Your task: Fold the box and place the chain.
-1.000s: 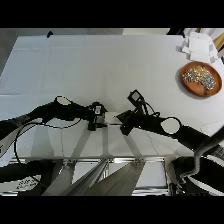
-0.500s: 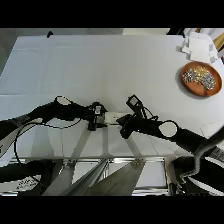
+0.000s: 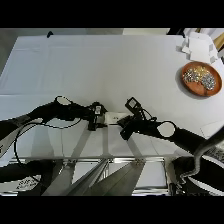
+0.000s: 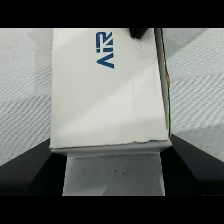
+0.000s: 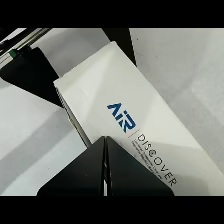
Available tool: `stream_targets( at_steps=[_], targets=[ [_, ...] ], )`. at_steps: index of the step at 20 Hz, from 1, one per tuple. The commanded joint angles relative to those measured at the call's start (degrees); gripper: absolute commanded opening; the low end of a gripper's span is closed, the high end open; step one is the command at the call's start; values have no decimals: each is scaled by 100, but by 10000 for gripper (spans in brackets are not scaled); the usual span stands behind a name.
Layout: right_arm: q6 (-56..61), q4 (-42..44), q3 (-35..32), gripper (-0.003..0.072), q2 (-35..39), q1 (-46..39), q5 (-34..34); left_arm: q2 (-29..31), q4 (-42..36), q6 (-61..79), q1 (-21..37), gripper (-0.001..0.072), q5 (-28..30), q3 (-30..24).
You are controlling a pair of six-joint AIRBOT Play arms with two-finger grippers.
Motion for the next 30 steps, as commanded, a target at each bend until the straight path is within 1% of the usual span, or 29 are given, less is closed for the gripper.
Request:
stream_targets(
  at_steps=[1, 4, 7, 11, 15, 17, 20, 22, 23, 25, 27, 28, 29, 30],
  targets=[
    [4, -46, -7, 11, -118, 7, 96, 2, 0, 4, 0, 252, 0, 4],
    [2, -46, -4, 11, -94, 7, 81, 2, 0, 4, 0, 252, 0, 4],
    [0, -46, 17, 11, 96, 7, 39, 2, 2, 4, 0, 252, 0, 4],
    [-2, -118, 92, 11, 597, 0, -396, 2, 0, 4, 0, 252, 0, 4],
    [0, -592, 402, 12, 1320, 0, -992, 2, 2, 4, 0, 252, -2, 4],
    [7, -713, 640, 14, 1602, -133, -975, 2, 2, 7, 0, 252, -2, 4],
    [256, -715, 949, 13, 1808, -579, -804, 2, 2, 4, 0, 252, 0, 4],
    [721, -892, 1143, 13, 1814, -885, -299, 2, 2, 4, 0, 252, 0, 4],
    [1073, -1202, 1220, 13, 1814, -1001, 24, 2, 2, 4, 0, 252, 0, 4],
    [1716, -2295, 1281, 13, 1814, -1224, 726, 2, 2, 4, 0, 252, 0, 4],
    [2549, -3917, 1340, 13, 1814, -1567, 1707, 2, 0, 7, 0, 252, 0, 4],
    [2933, -4664, 1362, 13, 1814, -1803, 2321, 2, 2, 4, 0, 252, -2, 4],
    [3077, -5130, 1362, 11, 1805, -2055, 2863, 2, 2, 4, 0, 252, -2, 4],
    [3069, -5359, 1357, 11, 1784, -2339, 3338, 2, 2, 4, 0, 252, -2, 4]
  ],
)
